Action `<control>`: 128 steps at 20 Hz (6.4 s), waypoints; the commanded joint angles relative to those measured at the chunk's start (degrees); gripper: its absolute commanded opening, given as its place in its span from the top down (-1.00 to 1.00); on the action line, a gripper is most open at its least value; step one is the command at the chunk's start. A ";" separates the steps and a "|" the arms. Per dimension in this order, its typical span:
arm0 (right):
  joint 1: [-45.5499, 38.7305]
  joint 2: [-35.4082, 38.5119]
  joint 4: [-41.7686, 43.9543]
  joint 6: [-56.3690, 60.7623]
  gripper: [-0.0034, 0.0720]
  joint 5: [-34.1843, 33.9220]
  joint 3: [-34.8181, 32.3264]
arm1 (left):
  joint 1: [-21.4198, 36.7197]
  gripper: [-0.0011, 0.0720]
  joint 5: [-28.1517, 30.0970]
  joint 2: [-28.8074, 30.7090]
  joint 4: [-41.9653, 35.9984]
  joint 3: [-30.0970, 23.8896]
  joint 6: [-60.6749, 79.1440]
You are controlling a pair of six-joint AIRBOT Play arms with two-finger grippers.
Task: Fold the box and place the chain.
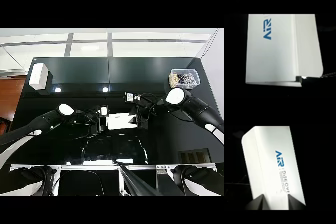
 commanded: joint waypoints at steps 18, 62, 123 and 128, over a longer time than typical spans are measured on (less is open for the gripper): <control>0.66 1.01 0.17 3.72 0.59 -5.31 0.63 | -0.04 -0.12 -0.09 -0.04 0.04 0.02 0.07; 2.19 -0.87 -0.48 9.31 0.36 0.17 -1.90 | -0.04 -0.12 -0.09 -0.04 0.04 0.02 0.09; -28.65 18.23 -3.26 49.35 0.86 5.62 -4.07 | -7.54 -0.98 -11.17 -10.40 10.69 23.23 -37.83; -28.65 18.23 -3.28 48.92 0.86 6.67 -4.09 | -7.54 -0.98 -15.13 -10.40 12.17 24.11 -35.60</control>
